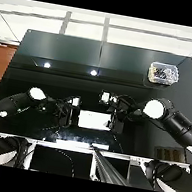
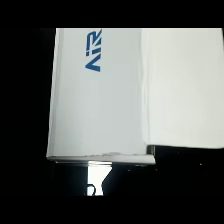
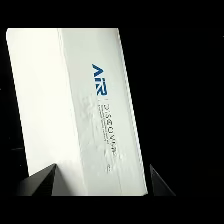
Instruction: Fold the box and place the chain.
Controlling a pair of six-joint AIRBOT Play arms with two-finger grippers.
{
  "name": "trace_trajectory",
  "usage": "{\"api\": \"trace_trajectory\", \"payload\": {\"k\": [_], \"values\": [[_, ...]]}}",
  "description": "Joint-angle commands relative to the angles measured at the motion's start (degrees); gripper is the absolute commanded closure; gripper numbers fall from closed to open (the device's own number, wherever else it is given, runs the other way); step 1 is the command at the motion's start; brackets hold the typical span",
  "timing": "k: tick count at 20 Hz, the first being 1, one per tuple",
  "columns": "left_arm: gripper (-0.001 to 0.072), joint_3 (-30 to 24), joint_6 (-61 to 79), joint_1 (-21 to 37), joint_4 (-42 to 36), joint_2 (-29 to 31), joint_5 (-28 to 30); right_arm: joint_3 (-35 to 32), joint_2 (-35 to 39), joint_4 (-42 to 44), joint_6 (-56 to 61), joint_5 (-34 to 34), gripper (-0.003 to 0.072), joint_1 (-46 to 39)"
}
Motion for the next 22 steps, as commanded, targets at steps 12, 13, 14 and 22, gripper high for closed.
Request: {"api": "trace_trajectory", "payload": {"k": [12,13,14,22], "values": [[0.0223,-0.04,0.0,0.0,0.0,-0.04,0.0,-0.11,-2.51,4.31,-2.75,-0.37,-0.0034,0.31],[0.0223,-0.04,0.02,0.0,0.0,-0.04,-0.02,-0.11,-2.84,4.13,-2.75,-0.07,-0.0034,0.57],[0.0223,-0.04,0.0,0.0,0.0,-0.04,-0.02,-0.11,-3.15,4.17,-2.78,-0.09,-0.0034,1.14],[0.0223,-0.04,0.0,0.0,0.0,-0.04,-0.02,-0.11,-3.43,-0.66,-2.89,-1.14,-0.0034,3.19]]}}
